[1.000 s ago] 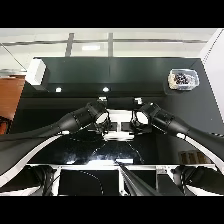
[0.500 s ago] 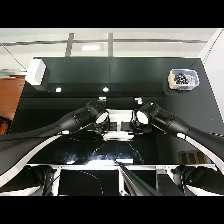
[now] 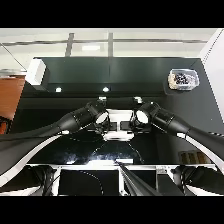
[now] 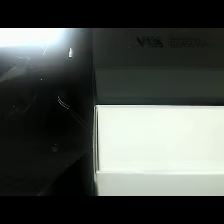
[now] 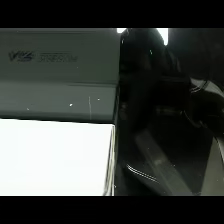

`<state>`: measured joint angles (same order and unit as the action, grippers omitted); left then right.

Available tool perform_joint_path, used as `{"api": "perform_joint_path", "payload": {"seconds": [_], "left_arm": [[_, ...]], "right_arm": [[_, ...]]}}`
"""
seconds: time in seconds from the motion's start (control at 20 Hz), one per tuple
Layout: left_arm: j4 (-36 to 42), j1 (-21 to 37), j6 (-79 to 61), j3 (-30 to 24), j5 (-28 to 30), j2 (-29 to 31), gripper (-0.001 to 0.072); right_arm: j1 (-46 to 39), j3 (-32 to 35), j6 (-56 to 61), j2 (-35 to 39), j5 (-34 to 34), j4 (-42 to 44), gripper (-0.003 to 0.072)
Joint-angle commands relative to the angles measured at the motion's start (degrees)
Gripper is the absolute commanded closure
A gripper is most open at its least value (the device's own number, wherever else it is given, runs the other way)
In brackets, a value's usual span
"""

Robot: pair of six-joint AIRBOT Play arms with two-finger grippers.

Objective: Fold the box and place the chain.

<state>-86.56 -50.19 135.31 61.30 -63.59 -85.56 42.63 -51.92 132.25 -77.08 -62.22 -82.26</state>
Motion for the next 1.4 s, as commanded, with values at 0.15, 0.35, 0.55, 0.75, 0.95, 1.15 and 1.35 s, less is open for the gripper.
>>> {"api": "perform_joint_path", "payload": {"seconds": [0.15, 0.35, 0.55, 0.75, 0.95, 1.15, 1.35], "left_arm": [[0.04, 0.00, -0.04, 0.00, 0.09, 0.02, 0.0680], [0.04, 0.00, -0.04, 0.00, 0.07, 0.02, 0.0680], [0.02, 0.02, -0.04, 0.00, 0.09, 0.02, 0.0680], [0.04, 0.02, -0.04, 0.00, 0.09, 0.02, 0.0680], [0.02, 0.02, -0.04, 0.00, 0.13, 0.02, 0.0680], [0.02, 0.02, -0.04, 0.00, 0.33, 0.02, 0.0680], [0.04, 0.00, -0.04, 0.00, 0.28, 0.02, 0.0680]], "right_arm": [[0.00, -0.20, -0.55, -0.02, -0.28, 0.04, 0.0630], [-0.46, -0.24, -1.22, 0.52, -1.09, -0.63, 0.0282], [-1.84, -1.03, -5.05, 5.33, -2.78, -2.12, 0.0283], [-5.46, -1.03, -10.27, 16.41, -7.13, -4.44, 0.0283], [-13.25, -1.01, -12.55, 28.02, -7.15, -16.24, 0.0283], [-25.14, 0.98, -12.48, 28.57, 4.11, -38.38, 0.0282], [-41.16, 0.13, -12.52, 18.18, 24.96, -32.13, -0.0034]]}}
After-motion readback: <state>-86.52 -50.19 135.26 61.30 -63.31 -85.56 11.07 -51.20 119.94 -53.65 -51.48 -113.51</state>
